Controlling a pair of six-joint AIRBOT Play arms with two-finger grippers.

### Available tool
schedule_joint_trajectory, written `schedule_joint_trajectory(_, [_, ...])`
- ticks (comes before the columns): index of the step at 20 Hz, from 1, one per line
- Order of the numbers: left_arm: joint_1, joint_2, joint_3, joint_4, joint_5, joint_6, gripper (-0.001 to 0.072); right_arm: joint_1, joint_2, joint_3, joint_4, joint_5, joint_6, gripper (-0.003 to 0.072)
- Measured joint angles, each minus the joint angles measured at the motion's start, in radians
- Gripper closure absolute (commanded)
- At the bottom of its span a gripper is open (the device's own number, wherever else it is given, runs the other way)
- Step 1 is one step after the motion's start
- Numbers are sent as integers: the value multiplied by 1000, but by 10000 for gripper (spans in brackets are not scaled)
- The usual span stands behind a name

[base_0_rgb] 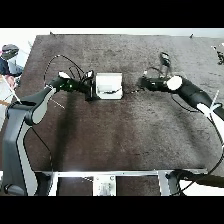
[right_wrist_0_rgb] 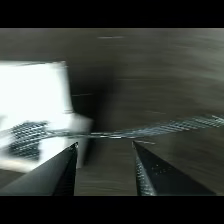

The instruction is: Fold the box and place the chain.

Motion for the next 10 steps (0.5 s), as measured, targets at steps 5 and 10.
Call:
schedule_joint_trajectory(5, [0, 0, 0, 0, 0, 0, 300, -173, -81, -56, 25, -92, 93, 301])
schedule_joint_trajectory(10, [0, 0, 0, 0, 0, 0, 301, -208, -195, -4, 63, -141, 116, 413])
